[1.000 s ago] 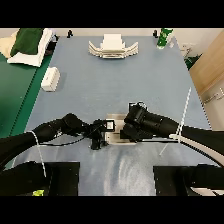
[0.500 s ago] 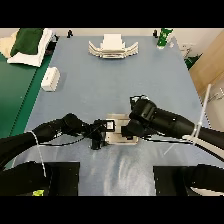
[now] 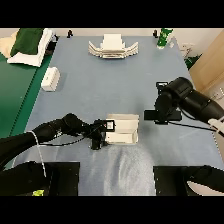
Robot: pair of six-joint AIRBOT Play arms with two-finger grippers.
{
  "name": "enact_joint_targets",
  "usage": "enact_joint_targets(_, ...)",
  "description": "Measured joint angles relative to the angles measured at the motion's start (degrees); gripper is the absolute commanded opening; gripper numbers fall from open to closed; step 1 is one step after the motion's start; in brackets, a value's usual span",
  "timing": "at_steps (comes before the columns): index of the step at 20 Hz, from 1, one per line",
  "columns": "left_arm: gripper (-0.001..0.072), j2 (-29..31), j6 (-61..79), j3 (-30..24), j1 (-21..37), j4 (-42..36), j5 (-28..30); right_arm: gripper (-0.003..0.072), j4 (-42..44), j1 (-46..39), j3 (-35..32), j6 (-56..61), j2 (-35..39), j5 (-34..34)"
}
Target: Fold the box.
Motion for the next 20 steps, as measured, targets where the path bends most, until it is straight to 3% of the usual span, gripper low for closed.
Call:
enact_joint_targets(4, 0.0469, 0.00, 0.00, 0.00, 0.00, 0.00, 0.00, 0.0000, 26.86, -14.91, -0.02, -22.53, -8.28, 8.98)
enact_joint_targets(6, 0.0470, 0.00, 0.00, 0.00, 0.00, 0.00, 0.00, 0.0000, 39.76, -20.11, 1.84, -32.02, -14.34, 7.80)
enact_joint_targets(9, 0.0469, 0.00, 0.00, 0.00, 0.00, 0.00, -0.02, 0.0000, 50.80, -23.61, 5.90, -40.76, -22.58, -0.17)
enact_joint_targets(14, 0.0469, 0.00, 0.00, 0.00, 0.00, 0.00, -0.02, 0.0000, 57.18, -21.27, 9.05, -51.04, -28.76, -13.64)
enact_joint_targets(20, 0.0470, 0.00, 0.00, 0.00, 0.00, 0.02, -0.02, 0.0000, 58.01, -14.23, 8.26, -59.39, -27.82, -19.19)
